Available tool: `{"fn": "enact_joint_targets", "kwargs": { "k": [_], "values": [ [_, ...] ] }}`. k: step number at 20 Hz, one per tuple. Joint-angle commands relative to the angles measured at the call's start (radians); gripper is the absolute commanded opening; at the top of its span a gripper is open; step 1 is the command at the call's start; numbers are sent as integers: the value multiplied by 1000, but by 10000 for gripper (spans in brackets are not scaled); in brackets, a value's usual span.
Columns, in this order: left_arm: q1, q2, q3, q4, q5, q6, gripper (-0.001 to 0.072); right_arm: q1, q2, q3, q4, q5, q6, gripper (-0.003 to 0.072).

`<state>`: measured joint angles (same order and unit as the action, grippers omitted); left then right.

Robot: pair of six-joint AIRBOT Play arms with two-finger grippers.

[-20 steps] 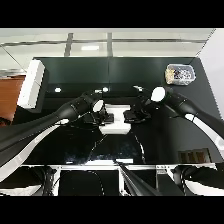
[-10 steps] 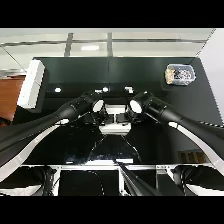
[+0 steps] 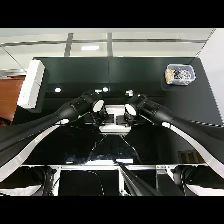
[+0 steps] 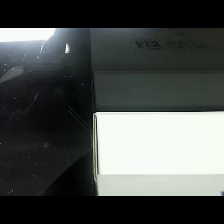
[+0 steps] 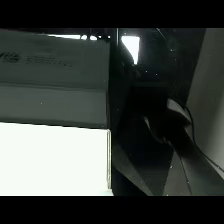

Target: Fold the box and place the chain.

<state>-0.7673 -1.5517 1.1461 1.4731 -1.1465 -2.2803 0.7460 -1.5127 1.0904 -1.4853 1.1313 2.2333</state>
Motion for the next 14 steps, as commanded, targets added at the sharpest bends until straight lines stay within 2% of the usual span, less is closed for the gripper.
{"fn": "enact_joint_targets", "kwargs": {
  "k": [1, 6, 7, 8, 13, 14],
  "values": [
    [0, 0, 1, 6, 2, 3, 26, 0, -14, -1, 19, -18, 3, 11],
    [0, -1, 1, 8, 2, 3, 26, 0, -11, 6, 15, -18, 3, 31],
    [0, -1, 1, 7, 2, 3, 26, 0, -9, 6, 14, -18, 3, 166],
    [0, -1, 1, 7, 2, 3, 26, 0, -7, 6, 15, -18, 3, 344],
    [0, -1, 1, 7, 1, 3, 26, 0, 0, 6, 15, -17, -5, 339],
    [0, -1, 1, 6, 1, 3, 26, 0, 0, 6, 14, -15, -5, 208]
  ]
}}
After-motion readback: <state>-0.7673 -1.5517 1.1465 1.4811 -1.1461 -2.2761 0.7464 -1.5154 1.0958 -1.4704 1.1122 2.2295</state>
